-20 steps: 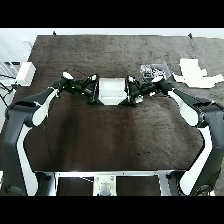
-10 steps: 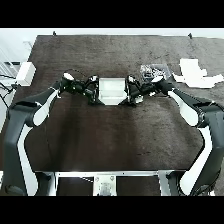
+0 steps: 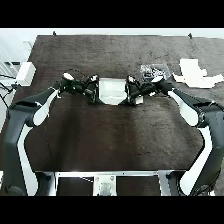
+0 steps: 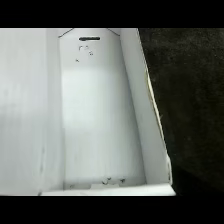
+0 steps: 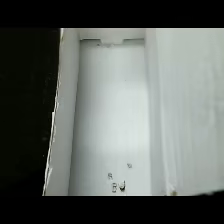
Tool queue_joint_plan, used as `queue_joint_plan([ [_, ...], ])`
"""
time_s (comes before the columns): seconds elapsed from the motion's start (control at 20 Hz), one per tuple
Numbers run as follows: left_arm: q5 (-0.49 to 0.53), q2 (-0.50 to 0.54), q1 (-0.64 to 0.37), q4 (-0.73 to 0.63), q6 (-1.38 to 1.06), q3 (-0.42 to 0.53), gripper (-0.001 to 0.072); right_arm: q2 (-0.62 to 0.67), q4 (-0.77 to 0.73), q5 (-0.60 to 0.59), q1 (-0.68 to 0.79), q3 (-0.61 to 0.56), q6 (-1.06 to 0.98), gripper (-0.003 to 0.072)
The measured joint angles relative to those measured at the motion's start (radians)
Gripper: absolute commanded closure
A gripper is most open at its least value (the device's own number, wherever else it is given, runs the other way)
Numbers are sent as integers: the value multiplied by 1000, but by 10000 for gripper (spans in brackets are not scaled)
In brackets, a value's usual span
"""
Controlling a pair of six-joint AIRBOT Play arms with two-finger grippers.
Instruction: Fold the box and place the chain.
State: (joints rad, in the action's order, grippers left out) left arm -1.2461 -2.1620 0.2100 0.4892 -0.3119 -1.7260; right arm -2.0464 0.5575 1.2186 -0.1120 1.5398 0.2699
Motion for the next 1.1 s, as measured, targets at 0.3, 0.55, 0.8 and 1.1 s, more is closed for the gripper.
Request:
queue_joint_plan([
  [0.3, -13, 0, 0, 4, 9, 0, 250, 0, 1, 1, 0, 0, 0, 102],
  [0.55, -22, 0, 0, 6, 19, 0, 250, 0, 1, 1, 0, 0, 0, 102],
  [0.8, -24, 0, 0, 7, 23, 0, 250, 0, 1, -1, 0, 0, 0, 102],
  [1.1, -11, 0, 1, 7, 23, 0, 250, 0, 0, -4, 0, 0, 2, 102],
])
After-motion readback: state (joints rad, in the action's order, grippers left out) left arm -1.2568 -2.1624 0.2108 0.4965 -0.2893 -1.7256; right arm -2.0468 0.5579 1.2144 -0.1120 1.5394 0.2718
